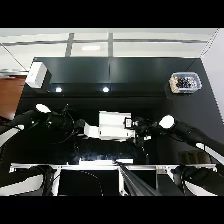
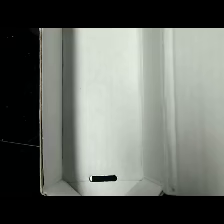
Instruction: Fold the box and place the chain.
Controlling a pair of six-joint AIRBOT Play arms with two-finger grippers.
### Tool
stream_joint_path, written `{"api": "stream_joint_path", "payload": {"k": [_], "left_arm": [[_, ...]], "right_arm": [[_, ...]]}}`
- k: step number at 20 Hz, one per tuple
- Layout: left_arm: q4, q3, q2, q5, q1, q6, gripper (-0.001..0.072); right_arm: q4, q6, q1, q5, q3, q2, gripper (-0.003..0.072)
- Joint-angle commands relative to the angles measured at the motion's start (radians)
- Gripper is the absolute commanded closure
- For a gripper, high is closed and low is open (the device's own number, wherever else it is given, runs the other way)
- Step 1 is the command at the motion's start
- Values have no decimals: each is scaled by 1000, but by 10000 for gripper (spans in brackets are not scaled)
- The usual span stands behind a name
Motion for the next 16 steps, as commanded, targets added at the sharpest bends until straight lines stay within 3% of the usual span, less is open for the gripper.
{"api": "stream_joint_path", "payload": {"k": [1,3,4,5,7,9,10,16], "left_arm": [[-45,0,-6,-18,-9,66,673],[-45,1,-5,-38,-9,77,538],[-45,3,-2,-42,-9,86,384],[-44,10,0,-51,-9,94,298],[-44,35,2,-75,-9,98,269],[-41,67,6,-98,-9,97,49],[-41,82,10,-111,-9,98,7],[-41,114,12,-83,-77,83,7]], "right_arm": [[0,0,0,1,0,0,248],[0,0,0,0,0,-1,248],[0,0,0,0,0,0,248],[0,0,0,1,0,0,248],[0,0,0,0,0,0,248],[0,0,0,0,0,-1,248],[0,0,0,0,0,0,248],[0,0,0,0,0,-1,248]]}}
